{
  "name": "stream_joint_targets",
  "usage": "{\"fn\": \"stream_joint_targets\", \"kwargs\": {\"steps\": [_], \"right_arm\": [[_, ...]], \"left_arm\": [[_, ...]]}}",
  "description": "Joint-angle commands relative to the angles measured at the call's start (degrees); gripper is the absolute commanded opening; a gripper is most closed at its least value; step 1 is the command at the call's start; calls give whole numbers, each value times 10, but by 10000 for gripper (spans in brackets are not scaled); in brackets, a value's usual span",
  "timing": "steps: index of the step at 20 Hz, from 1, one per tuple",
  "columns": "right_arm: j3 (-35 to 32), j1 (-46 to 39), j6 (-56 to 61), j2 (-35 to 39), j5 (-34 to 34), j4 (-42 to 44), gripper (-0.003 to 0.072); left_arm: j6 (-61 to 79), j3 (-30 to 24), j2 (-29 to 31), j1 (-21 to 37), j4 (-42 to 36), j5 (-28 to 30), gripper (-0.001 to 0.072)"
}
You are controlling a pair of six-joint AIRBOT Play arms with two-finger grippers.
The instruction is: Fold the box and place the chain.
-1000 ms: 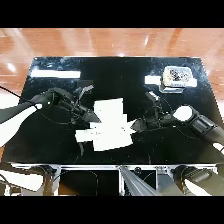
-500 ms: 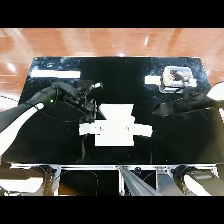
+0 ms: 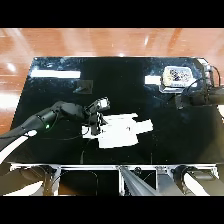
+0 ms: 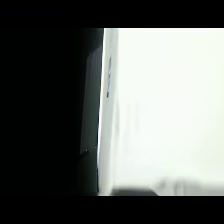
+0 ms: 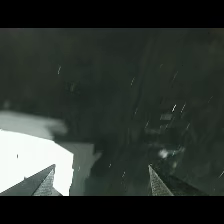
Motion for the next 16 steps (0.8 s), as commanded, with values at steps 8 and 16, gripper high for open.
{"fn": "stream_joint_targets", "kwargs": {"steps": [8, 16], "right_arm": [[2, -2, -10, 2, -84, -29, 719], [1, -2, -14, 2, -90, -154, 720]], "left_arm": [[2, -23, 9, -10, 20, -71, 25], [2, 2, 17, -73, 154, -74, 24]]}}
